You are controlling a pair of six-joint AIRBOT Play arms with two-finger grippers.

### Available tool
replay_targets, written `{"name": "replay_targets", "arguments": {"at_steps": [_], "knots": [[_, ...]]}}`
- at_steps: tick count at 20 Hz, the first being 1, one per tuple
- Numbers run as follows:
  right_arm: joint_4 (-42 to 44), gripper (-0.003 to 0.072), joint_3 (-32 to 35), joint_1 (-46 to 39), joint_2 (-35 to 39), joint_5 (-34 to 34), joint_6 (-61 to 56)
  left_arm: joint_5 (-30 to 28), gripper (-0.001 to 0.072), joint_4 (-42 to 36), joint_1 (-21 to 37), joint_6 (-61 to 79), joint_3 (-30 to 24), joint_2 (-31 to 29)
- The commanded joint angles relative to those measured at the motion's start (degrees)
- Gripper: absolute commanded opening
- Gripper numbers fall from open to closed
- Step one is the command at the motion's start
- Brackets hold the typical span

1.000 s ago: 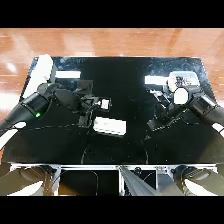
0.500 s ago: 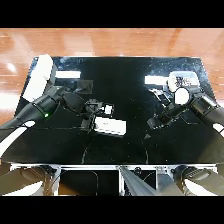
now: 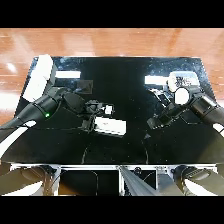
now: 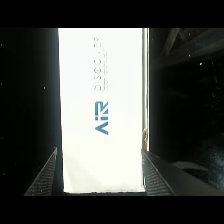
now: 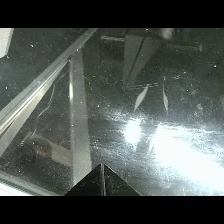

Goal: Fold the box and place the chain.

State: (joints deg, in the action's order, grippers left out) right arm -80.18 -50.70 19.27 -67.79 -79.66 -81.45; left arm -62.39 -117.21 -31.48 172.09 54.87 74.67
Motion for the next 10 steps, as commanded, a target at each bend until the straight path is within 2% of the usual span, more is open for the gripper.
{"name": "replay_targets", "arguments": {"at_steps": [1,5,10], "knots": [[0.0,0.0026,0.0,0.0,0.0,0.0,0.0,-0.3,0.0623,-0.9,0.0,0.0,0.0,0.0],[0.0,0.0026,0.0,0.0,0.0,0.0,0.0,-0.5,0.0623,-0.9,0.0,0.0,-0.1,0.1],[0.0,0.0026,0.0,0.0,0.0,0.0,0.0,2.1,0.0624,-0.9,0.0,0.0,-1.6,0.1]]}}
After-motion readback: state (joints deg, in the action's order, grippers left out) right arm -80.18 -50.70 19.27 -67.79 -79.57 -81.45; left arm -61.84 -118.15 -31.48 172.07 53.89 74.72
